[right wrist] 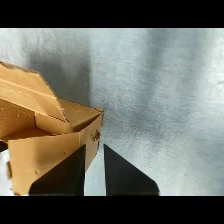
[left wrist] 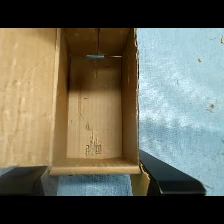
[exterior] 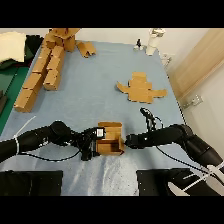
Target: Fold the box.
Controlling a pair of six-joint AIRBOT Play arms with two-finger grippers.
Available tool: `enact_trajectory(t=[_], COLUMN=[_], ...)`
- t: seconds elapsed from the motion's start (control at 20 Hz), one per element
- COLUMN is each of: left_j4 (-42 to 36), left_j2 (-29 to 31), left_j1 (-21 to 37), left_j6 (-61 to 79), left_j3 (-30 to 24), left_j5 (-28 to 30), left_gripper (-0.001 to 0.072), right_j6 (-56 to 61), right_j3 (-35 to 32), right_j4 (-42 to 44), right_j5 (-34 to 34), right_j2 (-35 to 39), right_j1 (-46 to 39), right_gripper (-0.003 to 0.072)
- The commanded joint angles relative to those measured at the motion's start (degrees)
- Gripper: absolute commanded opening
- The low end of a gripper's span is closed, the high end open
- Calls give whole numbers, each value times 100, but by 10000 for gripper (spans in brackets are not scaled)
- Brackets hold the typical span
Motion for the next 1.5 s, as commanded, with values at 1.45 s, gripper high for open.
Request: enact_trajectory(t=[1.45], left_j4=[2], left_j2=[-2], left_j1=[2], left_j6=[0], left_j3=[4], left_j5=[0], left_gripper=[525], right_j6=[4183], right_j3=[2914], right_j4=[-2568], right_j5=[-1987], right_j2=[-3410], right_j1=[2758], right_gripper=[362])
